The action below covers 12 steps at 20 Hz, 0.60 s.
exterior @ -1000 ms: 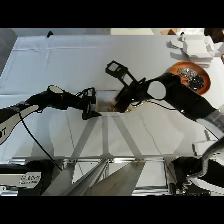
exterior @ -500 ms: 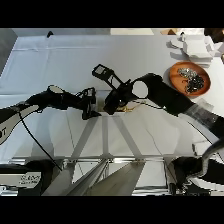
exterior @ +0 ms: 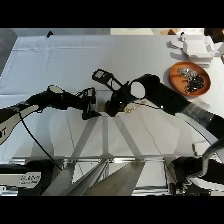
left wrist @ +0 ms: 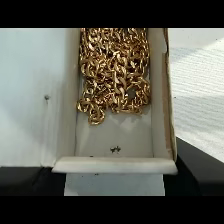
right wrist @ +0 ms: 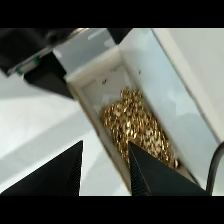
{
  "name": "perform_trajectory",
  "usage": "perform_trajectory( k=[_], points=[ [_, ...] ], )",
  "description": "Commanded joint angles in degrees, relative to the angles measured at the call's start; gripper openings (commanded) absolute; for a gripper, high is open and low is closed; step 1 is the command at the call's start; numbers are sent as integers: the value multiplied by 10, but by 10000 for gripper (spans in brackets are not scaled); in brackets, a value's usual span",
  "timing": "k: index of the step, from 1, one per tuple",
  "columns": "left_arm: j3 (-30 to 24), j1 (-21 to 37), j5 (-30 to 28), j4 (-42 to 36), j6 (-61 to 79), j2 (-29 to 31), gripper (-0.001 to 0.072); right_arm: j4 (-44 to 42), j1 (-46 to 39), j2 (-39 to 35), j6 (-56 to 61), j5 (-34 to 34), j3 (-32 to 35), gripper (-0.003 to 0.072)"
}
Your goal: Fold the box and place the chain.
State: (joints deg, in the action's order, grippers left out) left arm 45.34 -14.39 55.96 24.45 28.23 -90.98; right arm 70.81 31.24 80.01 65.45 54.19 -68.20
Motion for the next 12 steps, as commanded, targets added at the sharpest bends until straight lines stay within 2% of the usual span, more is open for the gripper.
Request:
perform_trajectory(
  k=[1,5,8,10,12],
  points=[
    [0,0,0,0,0,0,275,9,-22,-40,-49,55,-1,315],
    [0,0,0,0,0,0,275,5,-83,-105,-171,78,2,315],
    [0,0,0,0,0,0,275,-24,-161,-116,-267,91,22,338],
    [0,0,0,0,0,0,275,-47,-207,-116,-332,91,61,410],
    [0,0,0,0,0,0,275,-87,-239,-116,-422,74,117,411]
  ],
)
